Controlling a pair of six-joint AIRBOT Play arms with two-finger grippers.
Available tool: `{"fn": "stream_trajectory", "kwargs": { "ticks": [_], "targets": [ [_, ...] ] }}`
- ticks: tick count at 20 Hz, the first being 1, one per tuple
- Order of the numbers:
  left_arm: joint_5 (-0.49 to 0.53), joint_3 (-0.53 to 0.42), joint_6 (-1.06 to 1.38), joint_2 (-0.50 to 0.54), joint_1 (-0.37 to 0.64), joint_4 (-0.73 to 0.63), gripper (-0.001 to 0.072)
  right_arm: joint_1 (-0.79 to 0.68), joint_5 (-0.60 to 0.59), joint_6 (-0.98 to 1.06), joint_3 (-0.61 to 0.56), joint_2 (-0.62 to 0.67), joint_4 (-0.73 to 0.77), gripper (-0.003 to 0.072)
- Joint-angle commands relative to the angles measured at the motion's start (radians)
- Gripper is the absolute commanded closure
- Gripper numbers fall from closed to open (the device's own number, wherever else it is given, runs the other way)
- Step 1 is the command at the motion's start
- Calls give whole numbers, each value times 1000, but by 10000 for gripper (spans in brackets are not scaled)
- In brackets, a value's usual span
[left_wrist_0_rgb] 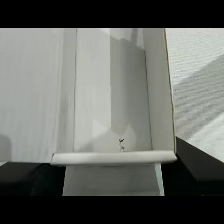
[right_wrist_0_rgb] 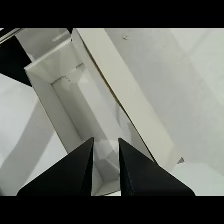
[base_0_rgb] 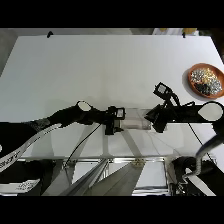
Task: Fold the box and place the chain.
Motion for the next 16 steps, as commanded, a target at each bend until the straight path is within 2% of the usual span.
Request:
{"fn": "stream_trajectory", "kwargs": {
  "ticks": [1,8,9,10,13,16],
  "targets": [
    [4,1,-2,-1,2,0,477,1,1,0,1,1,-1,504],
    [2,1,-2,-1,2,-6,477,1,85,3,1,0,-48,533],
    [0,1,-2,-1,1,-6,477,1,83,5,0,0,-43,580],
    [-1,1,-2,-1,1,-6,477,1,60,3,0,-1,-21,669],
    [-1,1,-2,-1,1,-6,477,1,-137,10,0,-47,95,668],
    [-1,1,-2,-1,1,-6,477,1,-367,120,0,-181,123,668]
  ]
}}
